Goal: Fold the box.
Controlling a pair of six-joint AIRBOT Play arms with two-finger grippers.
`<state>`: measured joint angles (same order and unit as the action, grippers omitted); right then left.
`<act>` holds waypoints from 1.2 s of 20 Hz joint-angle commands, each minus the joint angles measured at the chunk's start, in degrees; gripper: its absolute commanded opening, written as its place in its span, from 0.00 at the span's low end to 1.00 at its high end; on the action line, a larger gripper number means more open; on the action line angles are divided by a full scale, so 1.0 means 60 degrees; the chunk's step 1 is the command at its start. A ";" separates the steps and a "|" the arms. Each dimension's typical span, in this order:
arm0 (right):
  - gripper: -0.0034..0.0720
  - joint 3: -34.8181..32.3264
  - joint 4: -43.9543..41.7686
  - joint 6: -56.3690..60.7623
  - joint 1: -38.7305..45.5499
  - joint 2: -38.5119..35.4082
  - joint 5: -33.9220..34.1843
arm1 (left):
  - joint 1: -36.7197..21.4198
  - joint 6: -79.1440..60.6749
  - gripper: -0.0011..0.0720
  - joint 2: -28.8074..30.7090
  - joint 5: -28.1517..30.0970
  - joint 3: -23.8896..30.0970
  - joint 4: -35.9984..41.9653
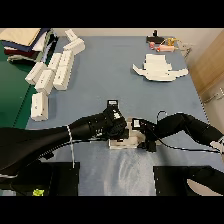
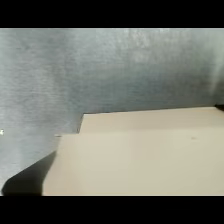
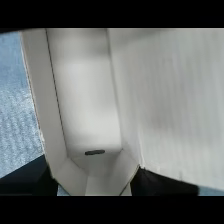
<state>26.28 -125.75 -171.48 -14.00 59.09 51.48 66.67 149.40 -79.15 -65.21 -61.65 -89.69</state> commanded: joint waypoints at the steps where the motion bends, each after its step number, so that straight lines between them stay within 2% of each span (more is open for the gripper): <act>1: 0.72 0.0004 0.0000 0.0004 -0.0004 0.0000 0.0000 | 0.0004 0.0000 0.60 0.0055 -0.0554 -0.0197 -0.0087; 5: 0.72 0.0004 0.0000 0.0004 -0.0004 0.0000 0.0000 | 0.0004 -0.0106 0.60 0.0117 -0.1351 -0.0739 0.0000; 6: 0.72 0.0004 0.0000 0.0004 -0.0004 0.0000 0.0000 | 0.0011 -0.0521 0.57 0.0117 -0.1683 -0.0965 0.0055; 7: 0.72 0.0004 0.0000 0.0004 -0.0004 0.0000 0.0000 | 0.0011 -0.0790 0.38 0.0120 -0.2116 -0.1195 0.0051; 8: 0.72 0.0004 0.0000 0.0004 -0.0004 0.0000 0.0000 | 0.0004 -0.1275 0.13 0.0138 -0.2688 -0.1468 0.0051; 9: 0.72 0.0004 0.0000 0.0004 -0.0004 0.0000 0.0000 | 0.0004 -0.1872 0.03 0.0178 -0.3260 -0.1705 0.0058; 11: 0.72 0.0004 0.0000 0.0004 -0.0004 0.0000 0.0000 | 0.0004 -0.2841 0.03 0.0412 -0.4364 -0.1956 0.0095; 12: 0.72 0.0004 0.0000 0.0004 -0.0004 0.0000 0.0000 | 0.0004 -0.3366 0.03 0.0637 -0.4513 -0.1934 0.0091; 15: 0.72 0.0004 0.0000 0.0004 -0.0004 0.0000 0.0000 | 0.0004 -0.5380 0.03 0.1672 -0.3450 -0.1392 0.0142; 19: 0.72 0.0004 0.0000 0.0004 -0.0004 0.0000 0.0000 | -0.0382 -0.8207 0.03 0.3683 -0.1745 0.0481 0.0710; 21: 0.72 0.0004 0.0000 0.0004 -0.0004 0.0000 0.0000 | -0.1421 -0.9934 0.03 0.4666 -0.1038 0.1785 0.1566; 24: 0.72 0.0004 0.0000 0.0004 -0.0004 0.0000 0.0000 | -0.3905 -1.3661 0.03 0.5581 -0.0233 0.3595 0.4226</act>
<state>26.28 -125.75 -171.46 -14.00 59.09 51.48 53.69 89.54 -51.42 -72.73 -49.25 -77.73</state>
